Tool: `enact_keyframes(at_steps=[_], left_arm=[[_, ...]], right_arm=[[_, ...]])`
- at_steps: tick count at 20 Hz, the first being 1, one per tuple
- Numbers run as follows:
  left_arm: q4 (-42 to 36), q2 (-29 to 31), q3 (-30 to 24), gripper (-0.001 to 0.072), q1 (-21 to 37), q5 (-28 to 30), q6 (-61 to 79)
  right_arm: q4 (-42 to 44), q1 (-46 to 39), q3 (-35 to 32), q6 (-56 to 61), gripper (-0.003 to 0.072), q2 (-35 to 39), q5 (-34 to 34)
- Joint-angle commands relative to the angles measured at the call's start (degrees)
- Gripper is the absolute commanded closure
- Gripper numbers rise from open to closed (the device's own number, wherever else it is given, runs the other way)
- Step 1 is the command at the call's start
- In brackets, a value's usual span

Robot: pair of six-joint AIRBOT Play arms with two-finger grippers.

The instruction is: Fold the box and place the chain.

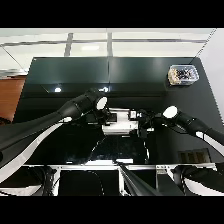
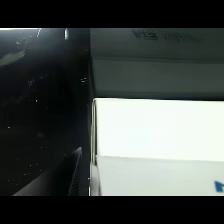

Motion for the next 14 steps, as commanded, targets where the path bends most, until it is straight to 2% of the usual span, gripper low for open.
enact_keyframes(at_steps=[1, 14], left_arm=[[0.2, -0.2, 0.1, 0.0445, -0.2, 0.3, -1.7], [1.6, -0.5, 0.1, 0.0434, -0.2, 1.3, -1.5]], right_arm=[[0.0, 0.0, 0.0, 0.0, 0.0274, 0.0, 0.0], [0.0, 0.0, 0.0, 0.0, 0.0274, 0.0, 0.0]])
